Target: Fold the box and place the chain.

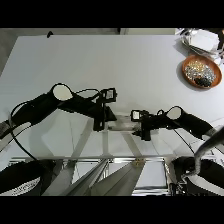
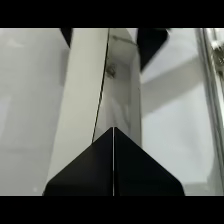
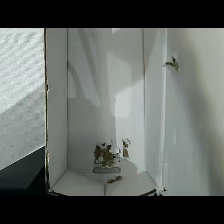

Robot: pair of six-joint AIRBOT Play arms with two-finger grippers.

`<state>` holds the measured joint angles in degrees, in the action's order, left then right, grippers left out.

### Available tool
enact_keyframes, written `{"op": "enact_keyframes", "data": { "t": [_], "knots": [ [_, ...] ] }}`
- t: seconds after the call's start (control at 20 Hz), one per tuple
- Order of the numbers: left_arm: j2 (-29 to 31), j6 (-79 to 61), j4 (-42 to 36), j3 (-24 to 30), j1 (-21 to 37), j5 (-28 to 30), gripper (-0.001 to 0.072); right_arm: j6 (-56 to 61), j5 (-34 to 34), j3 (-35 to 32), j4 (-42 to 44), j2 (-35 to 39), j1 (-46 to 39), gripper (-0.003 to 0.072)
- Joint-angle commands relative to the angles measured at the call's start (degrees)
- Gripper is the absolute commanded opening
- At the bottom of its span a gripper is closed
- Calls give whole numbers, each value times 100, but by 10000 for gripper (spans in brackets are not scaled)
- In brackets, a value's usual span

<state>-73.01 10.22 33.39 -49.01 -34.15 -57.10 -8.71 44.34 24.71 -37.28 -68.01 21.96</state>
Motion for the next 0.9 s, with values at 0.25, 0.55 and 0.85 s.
{"op": "enact_keyframes", "data": {
  "t": [0.25,0.55,0.85],
  "knots": [
    [-844,1613,-413,-2,-164,2140,3,2,2,0,2,4,0,275],
    [-964,2435,79,0,-166,1797,3,2,0,0,0,4,0,275],
    [-549,2433,378,0,-164,1517,3,2,2,0,0,4,0,275]
  ]
}}
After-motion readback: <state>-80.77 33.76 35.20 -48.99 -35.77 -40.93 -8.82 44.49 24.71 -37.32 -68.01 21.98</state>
